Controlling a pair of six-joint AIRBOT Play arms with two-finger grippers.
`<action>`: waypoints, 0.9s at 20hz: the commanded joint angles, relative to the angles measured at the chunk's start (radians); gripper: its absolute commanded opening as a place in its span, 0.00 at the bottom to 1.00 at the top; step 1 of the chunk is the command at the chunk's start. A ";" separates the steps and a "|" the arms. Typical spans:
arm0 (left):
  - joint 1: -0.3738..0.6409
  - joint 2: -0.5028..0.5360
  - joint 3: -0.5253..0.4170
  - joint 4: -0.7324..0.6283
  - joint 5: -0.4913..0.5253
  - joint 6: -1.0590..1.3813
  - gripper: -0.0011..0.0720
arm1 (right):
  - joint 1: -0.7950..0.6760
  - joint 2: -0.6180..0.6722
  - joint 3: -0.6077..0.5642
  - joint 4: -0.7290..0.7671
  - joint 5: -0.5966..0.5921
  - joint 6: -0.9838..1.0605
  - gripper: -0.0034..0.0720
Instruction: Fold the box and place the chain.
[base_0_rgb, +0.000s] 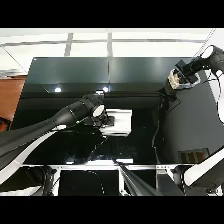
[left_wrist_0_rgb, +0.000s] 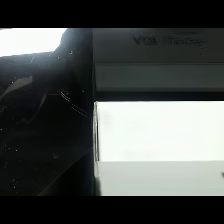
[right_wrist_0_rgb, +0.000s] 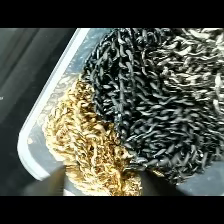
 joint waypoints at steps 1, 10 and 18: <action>0.000 -0.001 0.000 0.000 0.001 0.000 0.05 | 0.000 -0.007 0.001 0.021 0.006 -0.020 0.19; 0.000 -0.001 0.000 0.000 0.002 0.000 0.05 | -0.038 0.244 0.005 0.067 0.043 -0.386 0.06; 0.000 -0.001 0.000 0.000 0.002 0.000 0.05 | -0.071 0.469 0.005 0.063 0.052 -0.483 0.06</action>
